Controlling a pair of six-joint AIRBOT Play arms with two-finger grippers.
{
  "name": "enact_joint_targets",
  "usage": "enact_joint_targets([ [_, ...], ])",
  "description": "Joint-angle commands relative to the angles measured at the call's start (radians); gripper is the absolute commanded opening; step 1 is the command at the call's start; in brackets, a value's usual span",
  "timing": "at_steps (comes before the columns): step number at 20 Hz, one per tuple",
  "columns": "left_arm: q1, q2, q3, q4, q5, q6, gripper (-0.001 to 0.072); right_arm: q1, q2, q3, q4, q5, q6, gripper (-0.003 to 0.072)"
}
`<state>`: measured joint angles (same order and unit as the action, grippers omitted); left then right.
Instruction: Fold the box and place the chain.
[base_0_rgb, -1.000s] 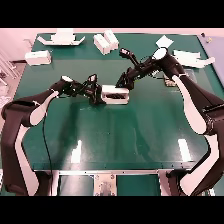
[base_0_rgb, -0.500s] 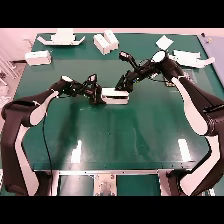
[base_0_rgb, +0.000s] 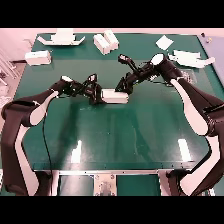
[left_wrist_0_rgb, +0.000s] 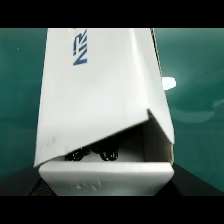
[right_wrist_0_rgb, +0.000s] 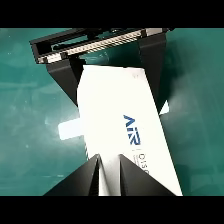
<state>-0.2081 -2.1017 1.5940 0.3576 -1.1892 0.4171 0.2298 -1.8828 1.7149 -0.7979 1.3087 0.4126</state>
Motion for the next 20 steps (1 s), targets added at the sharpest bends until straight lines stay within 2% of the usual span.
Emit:
enact_joint_targets([
  [1,-0.001,0.001,0.0,0.002,-0.005,0.002,0.0477,0.0,0.0,-0.011,-0.005,-0.021,0.002,0.0139],
  [10,-0.001,0.001,0.0,0.002,-0.005,0.002,0.0477,0.031,0.004,-0.011,0.001,-0.087,-0.003,0.0136],
  [20,-0.001,0.001,0.0,0.002,-0.008,0.002,0.0477,0.031,0.032,-0.015,-0.001,-0.107,-0.013,0.0136],
])
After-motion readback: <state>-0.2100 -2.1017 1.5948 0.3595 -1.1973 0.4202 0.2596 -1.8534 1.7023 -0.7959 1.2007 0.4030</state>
